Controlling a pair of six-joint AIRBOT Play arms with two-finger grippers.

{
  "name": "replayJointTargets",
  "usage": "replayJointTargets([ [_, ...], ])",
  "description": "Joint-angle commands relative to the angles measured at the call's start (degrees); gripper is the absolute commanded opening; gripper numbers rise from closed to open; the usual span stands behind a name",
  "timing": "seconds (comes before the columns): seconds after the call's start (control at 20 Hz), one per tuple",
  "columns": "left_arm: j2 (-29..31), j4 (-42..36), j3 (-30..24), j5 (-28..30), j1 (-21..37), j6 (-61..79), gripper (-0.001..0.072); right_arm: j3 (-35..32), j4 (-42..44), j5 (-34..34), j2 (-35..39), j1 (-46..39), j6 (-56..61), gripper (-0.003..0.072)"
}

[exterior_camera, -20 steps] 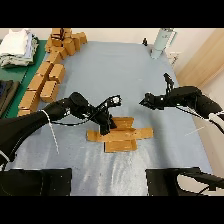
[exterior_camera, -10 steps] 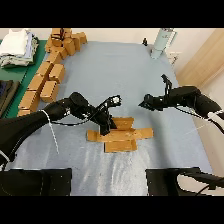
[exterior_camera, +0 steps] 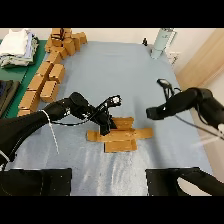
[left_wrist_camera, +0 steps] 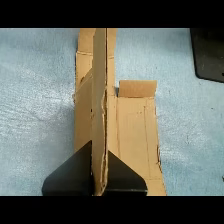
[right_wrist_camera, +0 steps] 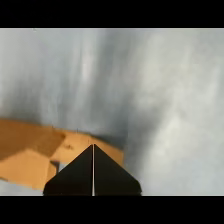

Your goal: Fold the box.

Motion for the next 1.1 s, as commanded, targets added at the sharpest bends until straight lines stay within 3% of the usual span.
replayJointTargets([
  [0.0,0.00,0.00,0.04,0.00,0.00,0.02,0.0012,-6.54,-8.57,-2.62,7.87,13.64,3.89,0.0006],
  [0.3,0.00,0.02,0.04,0.02,0.00,0.02,0.0012,-17.68,-8.57,0.87,17.99,40.02,-11.08,0.0029],
  [0.35,-0.02,0.00,0.04,0.02,0.00,0.00,0.0012,-19.10,-8.85,1.64,17.86,43.30,-12.17,0.0185],
  [0.4,0.00,0.02,0.04,0.02,0.00,0.00,0.0012,-20.44,-9.94,3.39,17.42,45.70,-13.20,0.0387],
  [0.45,0.00,0.00,0.04,0.02,0.00,0.00,0.0012,-21.77,-12.11,6.10,16.79,47.50,-14.64,0.0456],
  [0.75,0.00,0.02,0.04,0.02,0.00,0.02,0.0012,-23.04,-24.35,21.33,11.87,48.76,-15.10,0.0462],
  [1.05,0.00,0.02,0.04,0.04,0.00,0.02,0.0012,-23.04,-24.44,22.95,7.65,48.76,-15.10,0.0462],
])
